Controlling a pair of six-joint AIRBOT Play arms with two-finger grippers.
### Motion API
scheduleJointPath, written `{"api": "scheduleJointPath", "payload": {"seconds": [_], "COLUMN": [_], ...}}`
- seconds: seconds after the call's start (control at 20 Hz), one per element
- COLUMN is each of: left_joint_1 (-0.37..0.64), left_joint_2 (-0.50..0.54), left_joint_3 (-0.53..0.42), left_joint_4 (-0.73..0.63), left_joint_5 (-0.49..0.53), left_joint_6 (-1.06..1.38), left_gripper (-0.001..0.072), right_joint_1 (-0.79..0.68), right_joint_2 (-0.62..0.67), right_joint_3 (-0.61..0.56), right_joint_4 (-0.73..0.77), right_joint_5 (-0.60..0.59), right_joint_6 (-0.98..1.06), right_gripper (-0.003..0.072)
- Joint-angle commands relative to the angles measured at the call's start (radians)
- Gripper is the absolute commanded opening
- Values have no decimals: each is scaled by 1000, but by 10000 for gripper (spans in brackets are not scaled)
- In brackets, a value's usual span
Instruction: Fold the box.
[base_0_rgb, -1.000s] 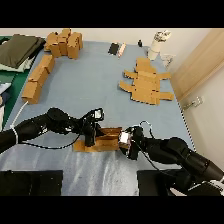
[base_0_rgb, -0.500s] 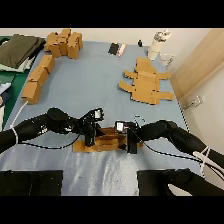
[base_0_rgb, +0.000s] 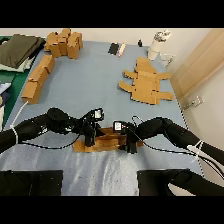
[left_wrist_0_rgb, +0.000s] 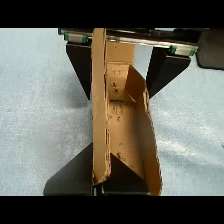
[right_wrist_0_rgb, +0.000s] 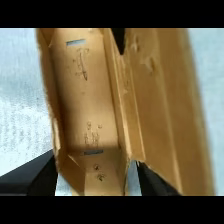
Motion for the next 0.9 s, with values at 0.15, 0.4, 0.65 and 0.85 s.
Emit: {"api": "scheduleJointPath", "payload": {"seconds": [0.15, 0.4, 0.65, 0.85], "left_joint_1": [0, 0, 0, 0], "left_joint_2": [0, 0, 0, 0], "left_joint_3": [0, 0, 0, 0], "left_joint_4": [0, 0, 0, 0], "left_joint_5": [1, 1, 0, 1], "left_joint_6": [0, 0, 0, 0], "left_gripper": [13, 13, 13, 13], "right_joint_1": [33, 33, 34, 34], "right_joint_2": [-29, -50, -54, -55], "right_joint_3": [-2, -7, -7, -7], "right_joint_4": [14, 18, 14, 13], "right_joint_5": [18, 32, 31, 30], "right_joint_6": [-6, -14, -13, -13], "right_gripper": [689, 617, 555, 501]}}
